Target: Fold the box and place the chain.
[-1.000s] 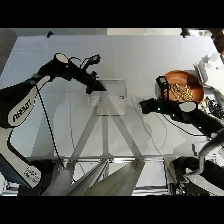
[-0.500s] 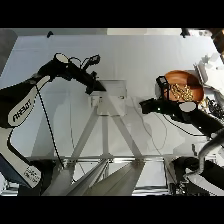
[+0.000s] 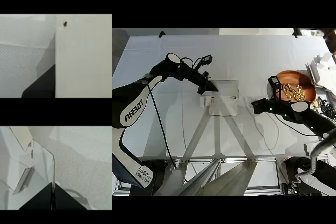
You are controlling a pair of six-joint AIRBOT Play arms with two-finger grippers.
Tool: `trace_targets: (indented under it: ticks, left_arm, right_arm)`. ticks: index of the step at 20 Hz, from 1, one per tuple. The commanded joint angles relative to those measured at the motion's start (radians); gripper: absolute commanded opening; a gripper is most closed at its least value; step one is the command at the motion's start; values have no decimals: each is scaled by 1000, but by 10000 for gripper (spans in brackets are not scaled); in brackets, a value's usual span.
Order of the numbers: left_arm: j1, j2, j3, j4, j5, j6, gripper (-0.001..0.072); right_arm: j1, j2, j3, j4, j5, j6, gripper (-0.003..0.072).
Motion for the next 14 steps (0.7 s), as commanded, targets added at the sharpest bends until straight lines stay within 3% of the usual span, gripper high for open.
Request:
trace_targets:
  ticks: [1, 2, 3, 7, 11, 14]
  left_arm:
    - [0, 0, 0, 3, 4, 0, 10]
    - [0, 1, 0, 4, 6, 2, 10]
    - [2, 4, 0, 4, 8, 6, 10]
    - [24, 89, 0, 66, -35, 14, 6]
    - [-1, 285, -1, 373, -112, -7, 1]
    - [-18, 415, -57, 311, -115, -88, -1]
  right_arm:
    - [0, 0, 0, 5, 0, 0, 166]
    - [0, 0, 1, 13, -1, 0, 386]
    - [0, 0, 5, 24, -1, 0, 480]
    - [0, 34, 57, 23, 0, 0, 480]
    - [-2, 154, 68, 14, -46, 0, 480]
    - [-2, 255, 68, -31, -54, 0, 480]
